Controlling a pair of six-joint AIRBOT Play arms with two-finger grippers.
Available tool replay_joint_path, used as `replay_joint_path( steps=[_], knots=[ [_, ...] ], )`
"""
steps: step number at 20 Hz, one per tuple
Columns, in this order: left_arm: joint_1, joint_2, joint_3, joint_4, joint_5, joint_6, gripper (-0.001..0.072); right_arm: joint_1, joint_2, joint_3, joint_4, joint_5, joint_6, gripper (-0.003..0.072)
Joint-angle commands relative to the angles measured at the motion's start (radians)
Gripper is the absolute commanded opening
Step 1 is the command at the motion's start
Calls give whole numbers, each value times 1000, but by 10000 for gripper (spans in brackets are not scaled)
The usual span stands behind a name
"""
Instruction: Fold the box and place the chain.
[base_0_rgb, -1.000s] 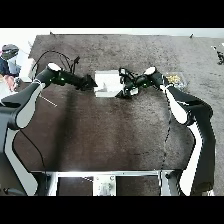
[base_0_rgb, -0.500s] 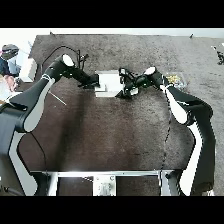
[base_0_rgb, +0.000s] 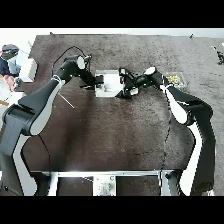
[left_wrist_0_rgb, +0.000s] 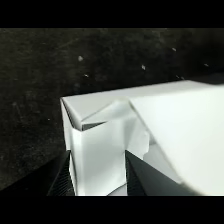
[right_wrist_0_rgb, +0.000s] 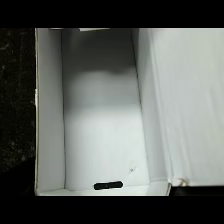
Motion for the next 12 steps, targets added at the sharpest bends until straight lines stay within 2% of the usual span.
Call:
replay_joint_path(
  steps=[1, 4, 8, 12],
  knots=[
    [-42, -23, 51, 145, -41, -102, 374, 0, -1, 0, 0, 0, 0, 530],
    [-72, -49, 93, 266, -93, -154, 372, 0, -1, 0, 0, 0, 0, 530],
    [-118, -65, 93, 417, -102, -229, 365, 0, -1, 0, 0, 0, 0, 530],
    [-117, -83, 93, 429, -102, -265, 362, 0, -1, 0, 0, 0, 0, 530]
  ],
)
